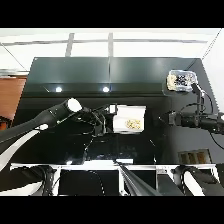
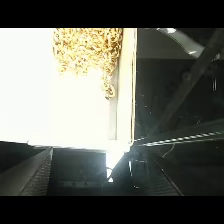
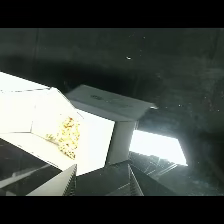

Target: Fold the box and place the chain.

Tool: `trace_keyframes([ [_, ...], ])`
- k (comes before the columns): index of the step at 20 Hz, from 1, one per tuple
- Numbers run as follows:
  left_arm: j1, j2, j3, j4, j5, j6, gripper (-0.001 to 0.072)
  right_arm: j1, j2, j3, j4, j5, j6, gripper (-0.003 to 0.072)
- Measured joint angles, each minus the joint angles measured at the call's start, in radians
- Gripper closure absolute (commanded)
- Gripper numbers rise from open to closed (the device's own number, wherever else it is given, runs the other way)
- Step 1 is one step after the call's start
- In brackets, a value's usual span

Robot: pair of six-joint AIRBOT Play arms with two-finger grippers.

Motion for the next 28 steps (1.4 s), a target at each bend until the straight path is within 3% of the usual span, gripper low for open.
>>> trace_keyframes([
  [28, -0.002, -0.078, 0.062, -0.017, 0.040, 0.139, 0.0004, 0.000, 0.000, 0.000, 0.000, 0.008, 0.000, 0.0302],
])
